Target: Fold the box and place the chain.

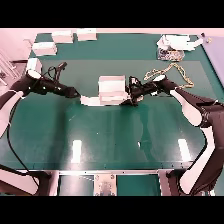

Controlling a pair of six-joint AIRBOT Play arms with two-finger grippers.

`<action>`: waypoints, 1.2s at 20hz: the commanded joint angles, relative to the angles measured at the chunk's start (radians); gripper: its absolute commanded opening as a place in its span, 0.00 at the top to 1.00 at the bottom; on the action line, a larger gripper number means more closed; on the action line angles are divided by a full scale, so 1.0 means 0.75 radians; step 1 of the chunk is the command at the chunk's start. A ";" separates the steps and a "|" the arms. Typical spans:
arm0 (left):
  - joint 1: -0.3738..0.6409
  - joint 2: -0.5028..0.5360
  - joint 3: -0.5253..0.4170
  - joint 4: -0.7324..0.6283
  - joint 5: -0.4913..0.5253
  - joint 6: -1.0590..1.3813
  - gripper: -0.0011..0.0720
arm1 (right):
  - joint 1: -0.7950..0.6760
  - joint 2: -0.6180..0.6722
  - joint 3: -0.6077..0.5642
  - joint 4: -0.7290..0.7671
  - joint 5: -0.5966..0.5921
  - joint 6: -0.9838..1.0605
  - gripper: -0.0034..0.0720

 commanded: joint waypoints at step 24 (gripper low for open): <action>-0.221 -0.001 -0.063 -0.014 0.142 -0.145 0.96 | 0.001 0.000 -0.001 0.001 0.000 0.001 0.19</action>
